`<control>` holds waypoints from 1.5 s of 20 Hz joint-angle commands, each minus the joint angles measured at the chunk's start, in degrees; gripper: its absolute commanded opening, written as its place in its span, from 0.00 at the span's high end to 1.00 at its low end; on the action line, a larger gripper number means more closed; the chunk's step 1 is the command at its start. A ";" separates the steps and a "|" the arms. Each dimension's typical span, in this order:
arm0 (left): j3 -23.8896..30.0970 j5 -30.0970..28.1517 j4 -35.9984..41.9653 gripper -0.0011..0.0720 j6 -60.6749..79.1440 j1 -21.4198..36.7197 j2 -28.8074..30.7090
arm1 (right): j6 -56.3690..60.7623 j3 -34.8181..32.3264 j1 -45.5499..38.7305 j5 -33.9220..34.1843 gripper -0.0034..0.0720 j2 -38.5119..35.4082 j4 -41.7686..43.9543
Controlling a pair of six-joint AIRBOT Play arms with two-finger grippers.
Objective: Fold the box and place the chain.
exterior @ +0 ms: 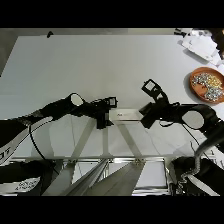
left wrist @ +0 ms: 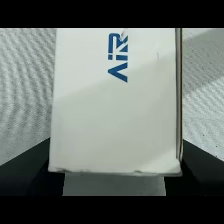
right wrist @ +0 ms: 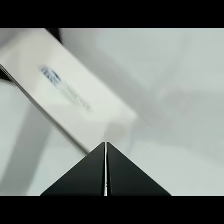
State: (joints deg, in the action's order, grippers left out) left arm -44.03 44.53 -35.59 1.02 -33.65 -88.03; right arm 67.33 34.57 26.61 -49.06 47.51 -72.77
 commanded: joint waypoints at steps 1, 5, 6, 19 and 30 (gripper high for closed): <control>0.02 0.26 -0.02 0.53 0.00 0.00 0.02 | 19.26 2.23 -4.44 -28.35 0.94 -1.29 -14.75; 0.02 0.46 0.00 0.53 0.00 0.00 0.02 | 19.23 2.32 -15.61 -43.34 0.94 -1.29 -8.72; 0.02 0.48 0.00 0.53 0.00 -0.02 0.02 | 19.23 2.32 -17.79 -43.32 0.94 -1.29 -7.82; 0.02 6.64 0.83 0.98 -7.58 0.79 2.93 | 22.84 2.32 -20.55 -38.16 0.94 -1.29 -4.74; 0.02 3.13 -33.07 0.98 -49.03 26.03 22.23 | 22.84 2.32 -20.55 -38.49 0.94 -1.29 -4.81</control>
State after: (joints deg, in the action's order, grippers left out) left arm -43.97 48.45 -54.65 -32.36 -15.18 -70.48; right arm 90.08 36.84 6.09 -87.50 46.26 -77.65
